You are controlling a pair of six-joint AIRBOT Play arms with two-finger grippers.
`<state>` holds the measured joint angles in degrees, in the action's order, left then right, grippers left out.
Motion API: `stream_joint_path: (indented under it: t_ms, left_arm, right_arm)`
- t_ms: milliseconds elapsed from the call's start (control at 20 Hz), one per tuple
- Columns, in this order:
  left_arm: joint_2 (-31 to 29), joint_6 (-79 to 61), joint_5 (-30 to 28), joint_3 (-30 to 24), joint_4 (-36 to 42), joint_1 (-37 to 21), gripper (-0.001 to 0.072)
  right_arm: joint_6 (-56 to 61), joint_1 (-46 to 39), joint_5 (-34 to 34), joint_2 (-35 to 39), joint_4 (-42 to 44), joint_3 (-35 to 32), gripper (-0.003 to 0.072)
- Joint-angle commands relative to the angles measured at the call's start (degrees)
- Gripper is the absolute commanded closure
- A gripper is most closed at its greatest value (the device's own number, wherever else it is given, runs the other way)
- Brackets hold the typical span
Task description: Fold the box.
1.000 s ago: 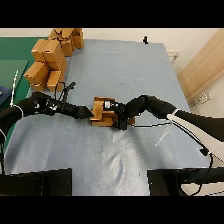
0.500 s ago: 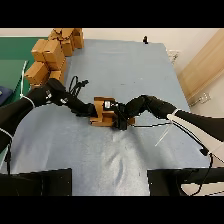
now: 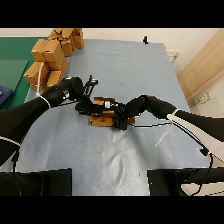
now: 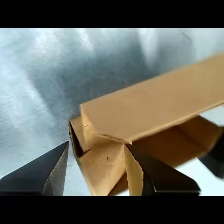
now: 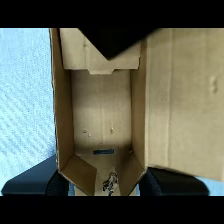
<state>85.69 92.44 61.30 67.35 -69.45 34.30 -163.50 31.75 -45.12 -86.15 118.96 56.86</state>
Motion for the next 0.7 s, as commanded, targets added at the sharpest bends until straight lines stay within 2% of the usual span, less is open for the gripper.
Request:
stream_joint_path:
  t_ms: [0,100,350,400,450,500,650]
  left_arm:
    - [0.3,11.6,-0.9,0.6,-12.2,5.0,0.0185]
    - [0.7,14.2,0.8,0.6,-15.3,6.8,0.0194]
    - [1.0,20.9,2.1,0.9,-17.6,7.1,0.0195]
    - [1.0,21.6,2.1,1.2,-17.9,7.1,0.034]
    - [1.0,21.3,1.7,1.4,-17.8,7.1,0.0649]
    - [1.0,20.9,1.3,1.5,-17.3,7.1,0.0694]
    - [1.0,20.9,0.9,1.6,-13.2,7.1,0.0694]
  right_arm:
    - [0.0,0.0,0.1,0.0,0.0,0.0,0.0679]
    - [0.0,0.0,0.0,0.0,0.0,0.0,0.0679]
    - [0.0,0.0,0.0,0.0,0.8,0.0,0.0679]
    - [0.0,0.0,0.0,0.0,0.9,0.0,0.0679]
    - [0.0,0.0,0.0,0.0,0.9,0.0,0.0679]
    - [0.0,0.0,0.1,0.0,0.9,0.0,0.0679]
    - [0.0,0.0,0.0,0.0,0.9,0.0,0.0679]
